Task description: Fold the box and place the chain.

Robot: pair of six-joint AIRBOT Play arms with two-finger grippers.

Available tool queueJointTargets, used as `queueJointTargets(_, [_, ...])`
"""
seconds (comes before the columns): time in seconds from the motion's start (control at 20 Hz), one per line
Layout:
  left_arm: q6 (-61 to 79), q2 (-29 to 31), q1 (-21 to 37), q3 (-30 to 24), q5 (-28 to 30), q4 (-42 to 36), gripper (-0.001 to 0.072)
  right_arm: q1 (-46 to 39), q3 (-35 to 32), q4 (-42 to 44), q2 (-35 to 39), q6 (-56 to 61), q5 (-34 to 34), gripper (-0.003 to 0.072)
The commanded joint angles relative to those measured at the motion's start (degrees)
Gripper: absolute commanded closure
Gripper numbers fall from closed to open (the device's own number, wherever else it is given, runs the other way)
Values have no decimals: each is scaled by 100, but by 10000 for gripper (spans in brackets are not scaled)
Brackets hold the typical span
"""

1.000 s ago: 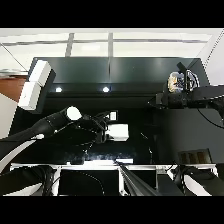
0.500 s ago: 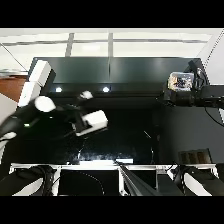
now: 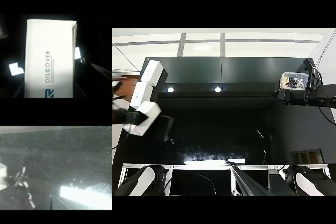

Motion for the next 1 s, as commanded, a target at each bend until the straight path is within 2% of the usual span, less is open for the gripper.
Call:
queueJointTargets(0.0, [96, -42, 1287, -2, -7, 87, 381, -4, 2, -28, 2, -57, 74, 665])
queueJointTargets(0.15, [522, -101, 1519, -2, 413, 31, 380, -4, 2, -31, 2, -55, 90, 665])
queueJointTargets(0.3, [1014, -313, 1506, -2, 868, -455, 378, -4, 2, -28, 2, -50, 94, 664])
queueJointTargets(0.35, [1014, -457, 1482, -2, 992, -560, 349, -4, 2, -24, 2, -46, 94, 664])
queueJointTargets(0.65, [1248, -1290, 1281, -2, 1204, -782, 336, -2, 2, -24, 2, 195, 92, 664])
queueJointTargets(0.85, [1502, -1462, 1283, 0, 1635, -726, 335, 11, 2, -22, 2, 348, 74, 664])
queueJointTargets(0.9, [1641, -1467, 1283, 0, 1657, -800, 294, 9, 2, -22, 2, 374, 68, 664])
queueJointTargets(0.95, [1766, -1495, 1283, 0, 1659, -885, 139, 9, 2, -22, 2, 387, 72, 664])
